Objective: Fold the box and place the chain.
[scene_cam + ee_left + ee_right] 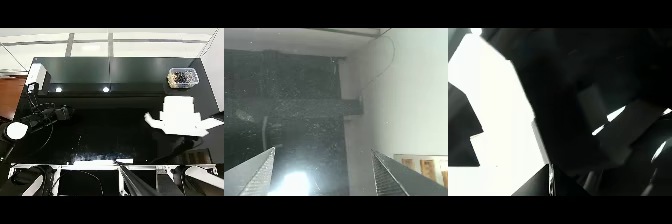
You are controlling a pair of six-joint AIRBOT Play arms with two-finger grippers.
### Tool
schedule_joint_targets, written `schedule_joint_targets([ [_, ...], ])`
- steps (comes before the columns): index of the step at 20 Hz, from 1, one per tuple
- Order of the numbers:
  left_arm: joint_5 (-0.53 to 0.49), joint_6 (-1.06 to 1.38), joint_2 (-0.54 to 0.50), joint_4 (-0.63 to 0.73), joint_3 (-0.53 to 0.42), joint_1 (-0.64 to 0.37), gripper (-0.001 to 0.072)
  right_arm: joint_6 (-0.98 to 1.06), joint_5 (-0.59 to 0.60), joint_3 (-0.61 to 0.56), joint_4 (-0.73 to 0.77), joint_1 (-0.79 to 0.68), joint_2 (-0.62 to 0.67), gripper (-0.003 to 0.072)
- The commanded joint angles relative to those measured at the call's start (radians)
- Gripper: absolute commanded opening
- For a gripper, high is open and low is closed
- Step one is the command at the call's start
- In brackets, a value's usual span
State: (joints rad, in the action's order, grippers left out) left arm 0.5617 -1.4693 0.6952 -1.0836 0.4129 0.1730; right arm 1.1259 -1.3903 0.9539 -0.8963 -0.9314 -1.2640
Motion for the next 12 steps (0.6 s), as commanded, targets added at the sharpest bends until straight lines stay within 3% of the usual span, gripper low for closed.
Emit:
schedule_joint_targets([
  [1,0.0,0.0,0.001,0.001,0.0,0.01,0.07,0.144,0.127,-0.12,0.01,0.203,0.147,0.001],
  [3,0.0,0.0,0.001,0.004,0.0,0.032,0.07,0.169,0.209,-0.189,0.043,0.339,0.213,0.001],
  [7,-0.017,0.0,0.014,0.005,0.0,0.121,0.07,0.128,0.438,-0.324,0.29,0.608,0.269,0.001],
  [12,-0.06,0.0,0.019,0.009,0.0,0.196,0.07,0.0,0.655,-0.348,0.39,0.973,0.308,0.001],
])
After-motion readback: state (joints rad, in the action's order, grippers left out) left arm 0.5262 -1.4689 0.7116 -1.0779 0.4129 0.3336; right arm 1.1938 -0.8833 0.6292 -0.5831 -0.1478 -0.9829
